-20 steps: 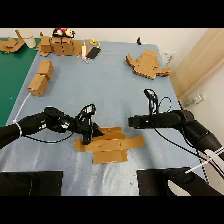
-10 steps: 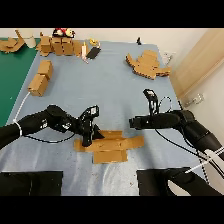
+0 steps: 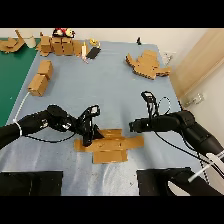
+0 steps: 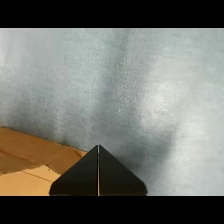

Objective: Fold the box.

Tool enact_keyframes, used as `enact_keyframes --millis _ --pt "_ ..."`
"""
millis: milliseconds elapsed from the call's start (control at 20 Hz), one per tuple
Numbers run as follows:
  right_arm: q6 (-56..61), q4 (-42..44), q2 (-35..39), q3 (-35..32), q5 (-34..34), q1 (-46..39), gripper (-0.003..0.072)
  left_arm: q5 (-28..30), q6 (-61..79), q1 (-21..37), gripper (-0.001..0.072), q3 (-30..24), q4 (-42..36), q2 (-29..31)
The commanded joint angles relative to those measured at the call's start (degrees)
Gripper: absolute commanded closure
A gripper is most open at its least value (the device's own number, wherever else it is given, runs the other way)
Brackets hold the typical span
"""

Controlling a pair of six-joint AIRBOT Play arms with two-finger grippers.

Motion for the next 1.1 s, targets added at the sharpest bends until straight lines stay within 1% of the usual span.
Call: enact_keyframes --millis 0,300,400,500,600,750,850,950,1050 --pt "7.9 -9.1 2.9 0.0 -2.8 4.6 0.0683 0.1 -0.9 0.0 0.0696 0.1 0.5 0.0" --pt "7.7 -9.8 3.1 0.0 -3.8 5.3 0.0682 0.1 -0.9 0.0 0.0696 0.2 0.4 0.0" --pt "6.9 -10.5 3.3 0.0 -3.8 7.7 0.0682 0.1 -0.9 0.0 0.0696 0.2 0.4 0.0" --pt "6.9 -10.7 3.9 0.0 -4.7 11.8 0.0683 0.0 -0.9 0.0 0.0696 0.2 0.4 -0.1" --pt "9.3 -12.0 5.0 0.0 -7.5 17.0 0.0683 0.0 -0.9 0.0 0.0697 0.2 0.4 -0.1" --pt "18.6 -18.3 7.8 0.0 -15.4 24.5 0.0683 -0.1 -0.9 0.0 0.0697 0.2 0.4 -0.1" --pt "20.4 -18.4 10.2 0.0 -19.3 29.0 0.0683 -0.1 -0.9 0.0 0.0697 0.2 0.4 -0.1" --pt "20.2 -18.3 12.2 -0.5 -20.7 34.6 0.0683 -0.1 -0.9 0.0 0.0697 0.2 0.4 -0.1" --pt "20.2 -19.4 14.1 -2.3 -19.7 40.7 0.0683 -0.1 -0.9 0.0 0.0697 0.2 0.5 -0.1"
